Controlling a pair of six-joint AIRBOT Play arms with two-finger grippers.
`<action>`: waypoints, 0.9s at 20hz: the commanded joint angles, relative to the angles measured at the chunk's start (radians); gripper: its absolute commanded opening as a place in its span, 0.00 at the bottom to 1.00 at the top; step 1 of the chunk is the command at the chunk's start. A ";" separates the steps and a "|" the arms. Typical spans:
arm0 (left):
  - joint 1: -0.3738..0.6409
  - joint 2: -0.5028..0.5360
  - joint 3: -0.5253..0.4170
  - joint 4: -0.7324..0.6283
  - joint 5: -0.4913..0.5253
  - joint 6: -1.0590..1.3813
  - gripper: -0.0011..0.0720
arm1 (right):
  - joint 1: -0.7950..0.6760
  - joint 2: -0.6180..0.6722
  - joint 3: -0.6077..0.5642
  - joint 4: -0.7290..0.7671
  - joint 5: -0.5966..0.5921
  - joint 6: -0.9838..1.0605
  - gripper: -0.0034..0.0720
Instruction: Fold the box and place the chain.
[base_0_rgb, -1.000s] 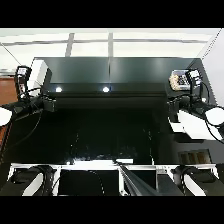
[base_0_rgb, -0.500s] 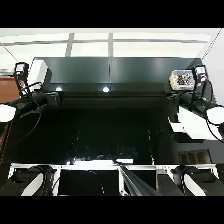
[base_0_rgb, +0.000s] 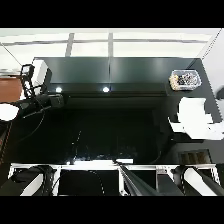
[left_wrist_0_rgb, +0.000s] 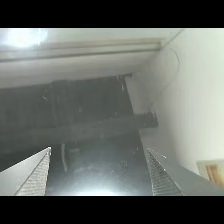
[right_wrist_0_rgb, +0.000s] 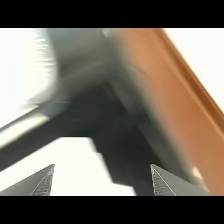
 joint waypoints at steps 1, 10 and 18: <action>-0.001 -0.001 0.000 -0.003 -0.021 0.002 0.99 | -0.255 -0.176 0.203 -0.049 0.248 0.038 0.96; -0.001 -0.002 0.000 -0.003 -0.042 0.002 0.99 | -0.211 -0.543 0.440 0.070 0.636 -0.457 0.96; -0.001 -0.003 0.000 -0.003 -0.068 0.002 0.99 | -0.239 -0.547 0.406 0.009 0.656 -0.489 0.55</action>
